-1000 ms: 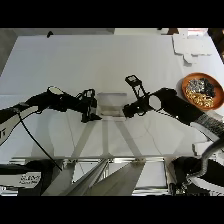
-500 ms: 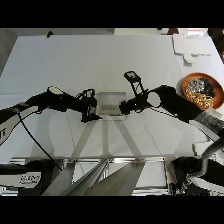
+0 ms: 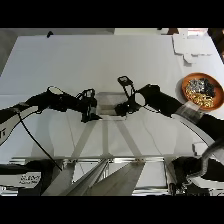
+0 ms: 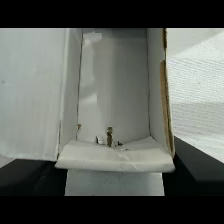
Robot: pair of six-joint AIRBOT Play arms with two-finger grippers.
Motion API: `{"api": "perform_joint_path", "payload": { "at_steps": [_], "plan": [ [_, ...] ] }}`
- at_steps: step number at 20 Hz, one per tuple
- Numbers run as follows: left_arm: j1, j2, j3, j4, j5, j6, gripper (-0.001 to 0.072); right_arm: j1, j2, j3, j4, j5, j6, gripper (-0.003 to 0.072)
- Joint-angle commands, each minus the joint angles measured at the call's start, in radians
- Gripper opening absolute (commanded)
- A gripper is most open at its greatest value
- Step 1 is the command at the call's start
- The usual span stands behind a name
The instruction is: Fold the box and place the chain.
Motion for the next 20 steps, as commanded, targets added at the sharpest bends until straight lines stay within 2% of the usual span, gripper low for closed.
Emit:
{"api": "perform_joint_path", "payload": {
  "at_steps": [1, 5, 11, 13, 17, 19, 20],
  "plan": [
    [0.0, 0.0, 0.0, 0.0, 0.0, 0.0, 0.0395, 0.031, -0.061, 0.083, -0.132, 0.154, 0.064, 0.0405],
    [0.0, 0.0, 0.0, 0.0, 0.0, 0.0, 0.0395, 0.046, -0.083, 0.094, -0.173, 0.209, 0.093, 0.0398],
    [0.0, 0.0, 0.0, 0.0, 0.0, 0.0, 0.0395, 0.052, -0.083, 0.094, -0.165, 0.142, 0.315, 0.0375],
    [0.0, 0.0, 0.0, 0.0, 0.0, 0.0, 0.0395, 0.063, -0.083, 0.094, -0.164, 0.101, 0.374, 0.0256],
    [0.001, 0.0, 0.0, 0.0, 0.0, 0.0, 0.0395, 0.068, -0.096, 0.094, -0.116, 0.066, 0.396, 0.0235],
    [0.0, 0.0, 0.0, 0.0, 0.0, 0.0, 0.0395, 0.068, -0.106, 0.094, -0.113, 0.069, 0.398, 0.0016],
    [0.0, 0.0, 0.0, 0.0, 0.0, 0.0, 0.0395, 0.068, -0.106, 0.094, -0.113, 0.068, 0.398, 0.0016]
  ]
}}
